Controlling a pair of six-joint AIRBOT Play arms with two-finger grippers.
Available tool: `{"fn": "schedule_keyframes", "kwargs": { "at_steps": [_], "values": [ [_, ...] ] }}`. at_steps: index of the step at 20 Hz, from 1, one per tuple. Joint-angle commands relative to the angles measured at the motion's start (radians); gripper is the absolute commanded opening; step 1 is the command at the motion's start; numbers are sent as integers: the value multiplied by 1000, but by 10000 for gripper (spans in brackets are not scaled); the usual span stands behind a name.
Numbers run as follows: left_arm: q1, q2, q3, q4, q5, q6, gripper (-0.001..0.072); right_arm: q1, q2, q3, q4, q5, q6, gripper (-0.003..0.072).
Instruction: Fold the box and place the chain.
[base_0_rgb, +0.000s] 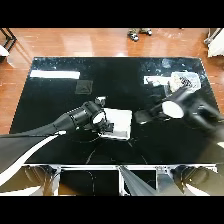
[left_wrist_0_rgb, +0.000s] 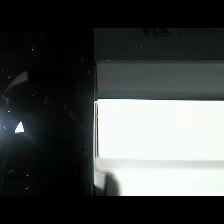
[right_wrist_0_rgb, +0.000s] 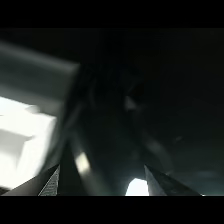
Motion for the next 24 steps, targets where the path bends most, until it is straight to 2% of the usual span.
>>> {"fn": "schedule_keyframes", "kwargs": {
  "at_steps": [1,2,5,8,11,14,15,16,20,24],
  "values": [
    [0,0,0,0,0,-1,22,-195,93,1,-138,26,-113,606],
    [0,0,0,0,0,0,22,-275,92,-1,-137,-6,-136,606],
    [0,0,0,1,4,0,22,-508,67,-4,-118,-208,-150,610],
    [0,0,0,-1,16,-1,22,-656,-60,30,17,-355,-177,608],
    [0,0,0,-1,16,-1,22,-715,-283,180,87,-361,-183,588],
    [0,0,0,-1,17,-1,22,-728,-491,359,90,-329,-191,572],
    [0,0,0,-1,20,-1,22,-728,-546,409,91,-327,-195,501],
    [1,0,0,-1,21,-1,22,-728,-599,455,95,-325,-194,465],
    [2,0,0,-1,23,-1,22,-728,-735,576,97,-295,-193,464],
    [2,0,0,-1,23,-1,22,-728,-780,607,93,-306,-182,464]
  ]
}}
